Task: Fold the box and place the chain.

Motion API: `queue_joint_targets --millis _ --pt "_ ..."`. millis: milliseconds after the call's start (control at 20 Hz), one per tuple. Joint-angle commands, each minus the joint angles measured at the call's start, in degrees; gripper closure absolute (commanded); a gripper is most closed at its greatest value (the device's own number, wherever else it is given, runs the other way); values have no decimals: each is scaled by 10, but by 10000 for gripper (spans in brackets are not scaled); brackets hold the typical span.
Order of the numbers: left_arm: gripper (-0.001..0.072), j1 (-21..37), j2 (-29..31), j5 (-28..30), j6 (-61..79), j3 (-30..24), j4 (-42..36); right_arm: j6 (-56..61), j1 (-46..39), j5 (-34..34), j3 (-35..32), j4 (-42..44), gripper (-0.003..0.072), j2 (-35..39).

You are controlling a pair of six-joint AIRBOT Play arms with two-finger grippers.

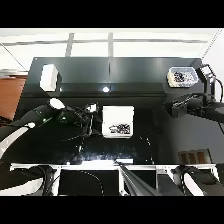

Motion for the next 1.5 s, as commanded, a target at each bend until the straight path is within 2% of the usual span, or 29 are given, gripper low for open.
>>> queue_joint_targets --millis 0,200,400,1050,1450 --pt "-1 -2 -2 0 -8 1 1 0 1 0 0 0 29 1" --pt "-2 -16 -2 6 -16 1 4 0 1 -2 0 0 29 1" --pt "-2 -31 -2 45 -34 2 3 0 1 -2 0 0 29 1" --pt "-2 -31 -2 45 -35 2 -3 0 1 -2 0 0 29 1" --pt "0 -60 -2 61 -42 2 -1 0 1 -2 0 0 29 1"
